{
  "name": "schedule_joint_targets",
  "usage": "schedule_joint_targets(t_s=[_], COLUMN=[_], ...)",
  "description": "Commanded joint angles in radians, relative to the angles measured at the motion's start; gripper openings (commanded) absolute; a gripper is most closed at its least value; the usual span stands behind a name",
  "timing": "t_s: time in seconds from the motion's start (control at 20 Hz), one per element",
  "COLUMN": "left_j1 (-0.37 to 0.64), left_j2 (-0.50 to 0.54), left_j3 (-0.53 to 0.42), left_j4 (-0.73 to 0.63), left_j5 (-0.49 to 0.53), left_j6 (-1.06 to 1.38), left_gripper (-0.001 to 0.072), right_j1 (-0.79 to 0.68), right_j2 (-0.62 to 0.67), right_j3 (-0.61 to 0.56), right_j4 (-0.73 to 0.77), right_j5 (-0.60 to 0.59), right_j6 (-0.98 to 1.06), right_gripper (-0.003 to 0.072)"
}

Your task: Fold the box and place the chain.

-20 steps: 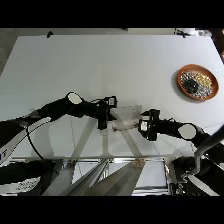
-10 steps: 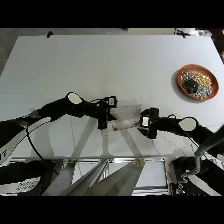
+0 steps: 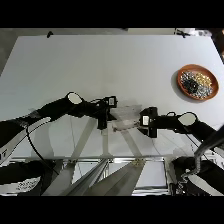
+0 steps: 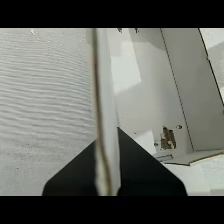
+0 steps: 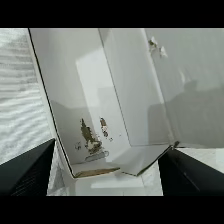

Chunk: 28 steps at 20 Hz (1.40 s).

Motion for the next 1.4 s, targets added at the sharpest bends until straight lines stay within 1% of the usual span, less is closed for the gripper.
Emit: schedule_joint_targets(t_s=[0.0, 0.25, 0.35, 0.6, 0.8, 0.9, 1.1, 1.15, 1.2, 1.25, 1.35], left_j1=[0.0, 0.0, 0.0, 0.0, 0.0, 0.0, 0.0, 0.0, 0.0, 0.0, 0.0], left_j2=[-0.001, -0.001, -0.001, -0.001, -0.001, -0.001, -0.001, -0.001, -0.001, -0.001, -0.001], left_j3=[0.001, 0.001, 0.001, 0.001, 0.001, 0.001, 0.001, 0.001, 0.001, 0.001, 0.001], left_j4=[0.0, 0.0, 0.0, 0.0, 0.0, 0.0, 0.0, 0.0, 0.0, 0.0, 0.0], left_j5=[0.0, 0.0, 0.0, 0.0, 0.0, 0.0, 0.001, 0.0, 0.0, 0.001, 0.0], left_j6=[0.0, 0.0, 0.0, 0.0, 0.0, 0.0, 0.0, 0.0, 0.0, 0.0, 0.0], left_gripper=[0.0013, 0.0013, 0.0013, 0.0013, 0.0013, 0.0013, 0.0013, 0.0013, 0.0013, 0.0013, 0.0013], right_j1=[-0.001, -0.046, -0.046, -0.046, -0.046, -0.046, -0.046, -0.046, -0.046, -0.046, -0.046], right_j2=[-0.034, -0.097, -0.105, -0.143, -0.162, -0.169, -0.174, -0.178, -0.186, -0.189, -0.188], right_j3=[0.011, 0.058, 0.061, 0.061, 0.061, 0.061, 0.061, 0.061, 0.06, 0.061, 0.061], right_j4=[0.057, 0.068, 0.068, 0.051, 0.052, 0.052, 0.053, 0.053, 0.053, 0.053, 0.053], right_j5=[0.028, 0.096, 0.103, 0.165, 0.184, 0.185, 0.175, 0.17, 0.169, 0.161, 0.147], right_j6=[-0.084, -0.1, -0.099, -0.098, -0.091, -0.091, -0.092, -0.092, -0.092, -0.092, -0.092], right_gripper=[0.069, 0.0682, 0.0681, 0.0681, 0.0678, 0.0653, 0.064, 0.0632, 0.055, 0.0503, 0.0515])
